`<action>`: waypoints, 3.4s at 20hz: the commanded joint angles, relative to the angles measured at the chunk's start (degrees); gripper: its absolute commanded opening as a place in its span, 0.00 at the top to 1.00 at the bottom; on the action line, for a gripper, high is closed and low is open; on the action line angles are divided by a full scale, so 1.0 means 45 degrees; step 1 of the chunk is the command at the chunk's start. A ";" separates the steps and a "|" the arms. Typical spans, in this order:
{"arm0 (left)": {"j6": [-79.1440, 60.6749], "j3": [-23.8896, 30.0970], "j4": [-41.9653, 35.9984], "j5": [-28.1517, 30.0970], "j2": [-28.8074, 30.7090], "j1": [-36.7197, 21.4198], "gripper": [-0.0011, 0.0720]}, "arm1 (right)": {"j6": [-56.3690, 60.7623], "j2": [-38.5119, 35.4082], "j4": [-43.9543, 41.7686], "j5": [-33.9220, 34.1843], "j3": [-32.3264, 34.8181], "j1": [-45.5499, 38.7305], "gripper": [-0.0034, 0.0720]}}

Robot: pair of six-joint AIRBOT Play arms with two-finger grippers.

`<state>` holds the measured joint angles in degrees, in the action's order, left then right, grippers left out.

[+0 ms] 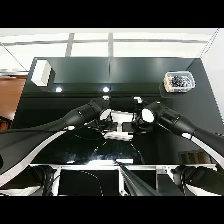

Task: Fold the box and place the chain.

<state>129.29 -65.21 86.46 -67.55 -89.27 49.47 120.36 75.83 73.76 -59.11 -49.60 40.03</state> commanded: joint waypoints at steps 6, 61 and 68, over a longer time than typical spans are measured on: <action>-0.0010 -0.0015 0.0010 0.0034 -0.0005 -0.0010 0.95 | 0.1802 0.0476 0.0243 0.0340 -0.0087 0.0175 0.65; -0.0015 -0.0015 0.0019 0.0228 -0.0005 -0.0010 0.95 | -0.6421 0.5008 0.0738 0.0097 -0.8568 -1.0996 0.09; -0.0010 -0.0015 -0.0039 0.0223 -0.0005 -0.0010 0.95 | -0.6130 0.6751 0.2050 0.0325 -0.9632 -1.1001 0.11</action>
<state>129.23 -65.23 86.50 -66.59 -89.32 49.43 93.73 103.00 82.28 -57.43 -91.15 -9.30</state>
